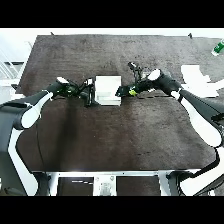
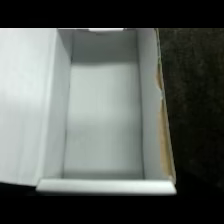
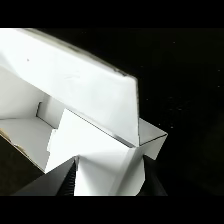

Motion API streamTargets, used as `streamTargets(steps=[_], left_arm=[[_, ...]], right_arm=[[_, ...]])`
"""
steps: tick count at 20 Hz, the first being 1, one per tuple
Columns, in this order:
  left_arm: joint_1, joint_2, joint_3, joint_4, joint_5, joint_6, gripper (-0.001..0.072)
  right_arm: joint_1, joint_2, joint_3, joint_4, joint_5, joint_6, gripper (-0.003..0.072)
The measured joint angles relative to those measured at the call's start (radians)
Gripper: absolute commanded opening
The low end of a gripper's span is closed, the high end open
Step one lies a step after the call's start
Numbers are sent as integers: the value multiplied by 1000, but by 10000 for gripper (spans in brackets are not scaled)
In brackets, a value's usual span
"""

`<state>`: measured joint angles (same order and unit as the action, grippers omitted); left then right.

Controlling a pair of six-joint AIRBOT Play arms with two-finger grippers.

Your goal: Fold the box and place the chain.

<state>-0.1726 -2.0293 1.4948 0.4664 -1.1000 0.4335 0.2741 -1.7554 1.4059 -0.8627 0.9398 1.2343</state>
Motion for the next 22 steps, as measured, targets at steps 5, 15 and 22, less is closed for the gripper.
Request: streamTargets(steps=[5, 15, 22], left_arm=[[0, 0, 0, 0, 0, 0, 469], [-1, 0, 0, 0, 0, 2, 469], [-1, 0, 0, 0, 0, 1, 470]], right_arm=[[19, -38, 29, -52, 0, 106, 477], [84, -74, 169, -343, 117, 425, 477], [130, -124, 273, -492, 211, 561, 476]])
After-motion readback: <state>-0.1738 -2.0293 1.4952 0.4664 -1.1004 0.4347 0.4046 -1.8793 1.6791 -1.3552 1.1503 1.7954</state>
